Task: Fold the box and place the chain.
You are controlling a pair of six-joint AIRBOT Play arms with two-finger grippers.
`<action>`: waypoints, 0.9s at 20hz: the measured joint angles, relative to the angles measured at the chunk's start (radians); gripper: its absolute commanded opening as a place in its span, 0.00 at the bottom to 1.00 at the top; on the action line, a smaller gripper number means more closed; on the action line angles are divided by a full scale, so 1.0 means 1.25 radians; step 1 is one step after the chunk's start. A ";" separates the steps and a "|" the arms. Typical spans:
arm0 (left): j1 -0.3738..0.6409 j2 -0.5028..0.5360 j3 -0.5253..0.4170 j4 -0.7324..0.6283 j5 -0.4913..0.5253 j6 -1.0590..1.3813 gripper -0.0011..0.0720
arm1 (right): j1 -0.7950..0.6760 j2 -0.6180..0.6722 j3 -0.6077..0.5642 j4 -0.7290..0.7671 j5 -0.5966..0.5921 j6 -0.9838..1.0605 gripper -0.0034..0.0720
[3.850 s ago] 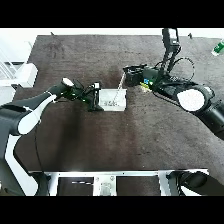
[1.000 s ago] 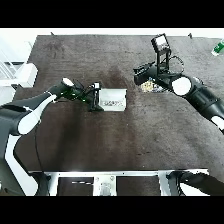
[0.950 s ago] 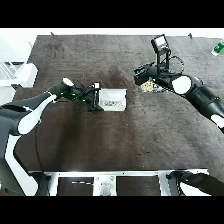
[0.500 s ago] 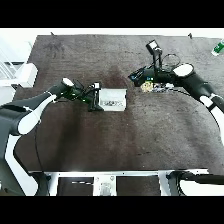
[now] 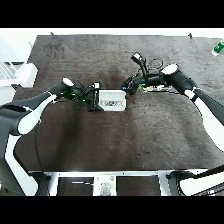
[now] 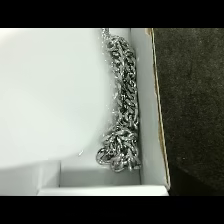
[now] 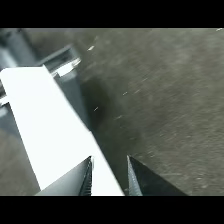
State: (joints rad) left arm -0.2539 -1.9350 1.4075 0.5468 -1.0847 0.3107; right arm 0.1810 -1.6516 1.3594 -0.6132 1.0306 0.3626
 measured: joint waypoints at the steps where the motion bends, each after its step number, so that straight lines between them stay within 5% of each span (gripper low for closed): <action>1: 0.000 0.000 0.000 0.000 0.000 0.000 0.74 | 0.006 -0.002 0.001 -0.008 0.011 -0.002 0.41; 11: 0.000 0.000 0.000 0.000 0.000 0.000 0.74 | 0.070 -0.007 0.004 -0.063 0.058 -0.031 0.42; 18: 0.000 0.000 0.000 0.000 0.000 0.000 0.74 | 0.080 -0.009 0.004 -0.082 0.053 -0.054 0.57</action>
